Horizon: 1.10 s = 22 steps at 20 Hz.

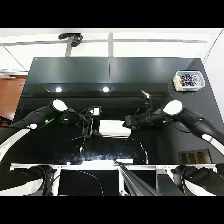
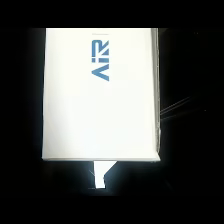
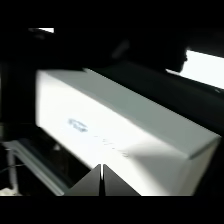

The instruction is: Fold the box and place the chain.

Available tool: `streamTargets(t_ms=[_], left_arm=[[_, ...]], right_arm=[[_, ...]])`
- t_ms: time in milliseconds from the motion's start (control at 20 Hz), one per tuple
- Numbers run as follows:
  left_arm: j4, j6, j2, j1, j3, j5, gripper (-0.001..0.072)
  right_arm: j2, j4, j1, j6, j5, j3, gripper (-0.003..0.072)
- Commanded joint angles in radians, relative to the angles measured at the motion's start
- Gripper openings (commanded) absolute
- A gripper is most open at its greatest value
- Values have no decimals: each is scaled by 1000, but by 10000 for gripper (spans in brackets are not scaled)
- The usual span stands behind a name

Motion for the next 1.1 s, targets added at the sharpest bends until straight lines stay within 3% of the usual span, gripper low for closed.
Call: streamTargets(t_ms=[0, 100, 150, 350, 600, 750, 1050], left_arm=[[1, -10, 1, 7, 1, 0, 632], [8, -76, 11, 28, 1, -23, 663], [32, -103, 25, 43, 1, -53, 718], [181, -248, 137, 89, 1, -154, 718], [124, -391, 260, 37, 25, -121, 718], [125, -408, 233, -76, 108, -42, 712], [122, -462, 63, -235, 223, 52, 712]], right_arm=[[109, 6, -101, -14, 68, 41, 30], [184, 5, -195, -14, 84, 43, 30], [219, -1, -247, -14, 101, 44, 30], [305, -70, -440, -14, 163, 43, 30], [315, -169, -580, -14, 180, 43, 28], [315, -204, -584, -14, 181, 43, 28], [315, -214, -584, -14, 181, 43, 28]])
